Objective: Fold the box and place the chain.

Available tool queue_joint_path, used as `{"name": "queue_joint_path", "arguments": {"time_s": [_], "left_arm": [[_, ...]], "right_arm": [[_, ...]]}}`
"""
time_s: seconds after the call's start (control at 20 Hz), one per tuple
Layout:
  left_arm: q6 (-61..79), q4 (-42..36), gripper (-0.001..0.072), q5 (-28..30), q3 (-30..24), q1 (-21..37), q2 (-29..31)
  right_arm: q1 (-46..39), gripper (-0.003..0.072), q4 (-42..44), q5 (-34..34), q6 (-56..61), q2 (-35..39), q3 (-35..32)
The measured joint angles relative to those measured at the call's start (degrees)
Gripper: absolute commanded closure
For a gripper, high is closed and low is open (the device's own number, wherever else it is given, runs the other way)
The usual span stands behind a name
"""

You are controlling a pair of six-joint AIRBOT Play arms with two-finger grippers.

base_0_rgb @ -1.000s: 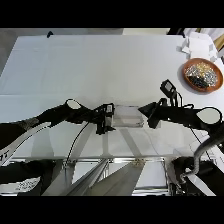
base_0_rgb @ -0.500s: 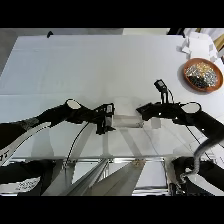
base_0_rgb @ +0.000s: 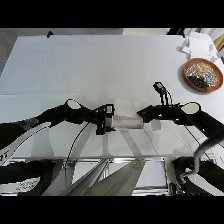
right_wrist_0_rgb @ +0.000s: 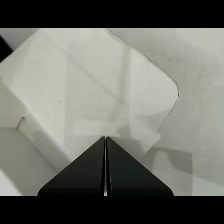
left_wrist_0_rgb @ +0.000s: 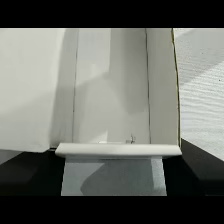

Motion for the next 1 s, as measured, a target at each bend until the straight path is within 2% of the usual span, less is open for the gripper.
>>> {"name": "queue_joint_path", "arguments": {"time_s": [0.25,0.45,0.5,0.55,0.6,0.65,0.9,1.0], "left_arm": [[-0.07,-0.11,0.0574,0.11,0.0,0.0,0.0],[-0.07,-0.13,0.0574,0.2,0.0,0.0,0.0],[-0.04,-0.13,0.0574,0.2,0.0,0.0,0.0],[-0.04,-0.13,0.0574,0.22,0.0,0.0,0.0],[-0.02,-0.15,0.0574,0.2,0.0,0.0,0.0],[0.0,-0.15,0.0574,0.22,0.0,0.0,0.0],[0.02,-0.15,0.0574,0.22,0.0,0.0,0.0],[0.02,-0.15,0.0574,0.22,0.0,0.0,0.0]], "right_arm": [[0.02,0.0668,-8.35,3.58,-1.09,8.24,1.42],[0.02,0.0665,-24.85,4.26,-10.05,11.72,1.79],[0.02,0.057,-28.57,4.24,-11.41,12.11,1.84],[0.0,0.0388,-31.06,4.09,-12.35,12.39,1.88],[0.07,0.0245,-33.07,3.87,-13.53,12.61,1.86],[0.26,0.0232,-34.38,3.3,-14.73,12.76,1.73],[5.53,0.0484,-37.79,-0.72,-25.83,13.05,-1.62],[9.11,0.0514,-38.23,-2.51,-28.76,13.09,-3.34]]}}
